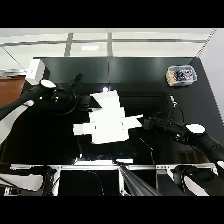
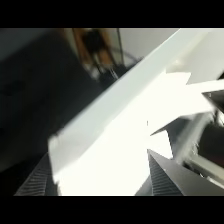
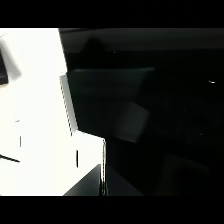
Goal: Fold the box and place the chain.
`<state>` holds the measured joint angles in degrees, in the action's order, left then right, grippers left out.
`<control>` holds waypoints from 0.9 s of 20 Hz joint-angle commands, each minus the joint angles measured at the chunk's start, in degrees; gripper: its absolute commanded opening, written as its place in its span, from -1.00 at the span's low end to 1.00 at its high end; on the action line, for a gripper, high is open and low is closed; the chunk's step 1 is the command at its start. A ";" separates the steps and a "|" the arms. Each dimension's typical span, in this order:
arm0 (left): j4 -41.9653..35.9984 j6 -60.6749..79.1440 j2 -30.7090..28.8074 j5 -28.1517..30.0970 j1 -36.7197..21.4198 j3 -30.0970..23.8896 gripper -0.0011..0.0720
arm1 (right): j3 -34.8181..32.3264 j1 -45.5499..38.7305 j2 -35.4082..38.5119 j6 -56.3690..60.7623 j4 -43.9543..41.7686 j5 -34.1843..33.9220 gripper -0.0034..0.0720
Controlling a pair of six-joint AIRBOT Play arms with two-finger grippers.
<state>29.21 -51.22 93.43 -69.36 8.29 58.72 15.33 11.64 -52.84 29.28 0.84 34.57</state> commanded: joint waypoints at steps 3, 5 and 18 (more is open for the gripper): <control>0.39 5.92 9.49 -19.02 2.16 8.74 0.75 | -0.04 0.28 0.02 0.09 -0.11 -0.33 -0.85; 1.66 8.50 11.47 -22.49 3.56 11.15 0.14 | -0.04 0.28 0.04 0.09 -0.11 -0.33 -0.85; 10.69 11.61 7.13 -21.51 5.84 12.48 -0.90 | 9.77 0.26 0.07 2.60 29.55 5.97 0.93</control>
<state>39.07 -39.44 103.28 -91.46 13.98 71.85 20.03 11.88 -52.82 30.11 14.83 36.51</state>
